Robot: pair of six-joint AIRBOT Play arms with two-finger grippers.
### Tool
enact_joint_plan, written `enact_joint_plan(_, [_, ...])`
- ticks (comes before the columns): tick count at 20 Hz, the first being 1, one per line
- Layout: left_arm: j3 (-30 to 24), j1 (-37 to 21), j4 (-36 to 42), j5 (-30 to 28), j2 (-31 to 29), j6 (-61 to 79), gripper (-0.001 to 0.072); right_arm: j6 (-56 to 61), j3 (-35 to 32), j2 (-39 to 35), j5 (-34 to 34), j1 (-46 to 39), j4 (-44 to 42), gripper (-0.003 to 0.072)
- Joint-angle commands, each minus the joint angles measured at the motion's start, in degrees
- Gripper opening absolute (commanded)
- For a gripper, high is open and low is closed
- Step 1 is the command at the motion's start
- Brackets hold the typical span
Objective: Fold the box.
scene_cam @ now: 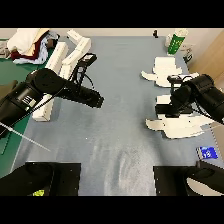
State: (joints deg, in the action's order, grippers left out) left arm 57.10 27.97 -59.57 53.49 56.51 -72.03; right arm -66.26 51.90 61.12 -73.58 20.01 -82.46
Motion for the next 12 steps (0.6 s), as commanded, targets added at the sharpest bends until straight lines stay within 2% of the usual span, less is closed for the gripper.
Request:
enact_joint_plan(1, [0.0, 0.0, 0.0, 0.0, 0.0, 0.0, 0.0014, 0.0, 0.0, 0.0, 0.0, 0.0, 0.0, 0.0022])
enact_joint_plan(10, [0.0, 0.0, 0.0, 0.0, 0.0, 0.0, 0.0014, 0.0, 0.0, 0.0, 0.0, 0.0, 0.0, 0.0022])
enact_joint_plan(12, [0.0, 0.0, 0.0, 0.0, 0.0, 0.0, 0.0014, 0.0, 0.0, 0.0, 4.0, 0.0, 0.8, 0.0022])
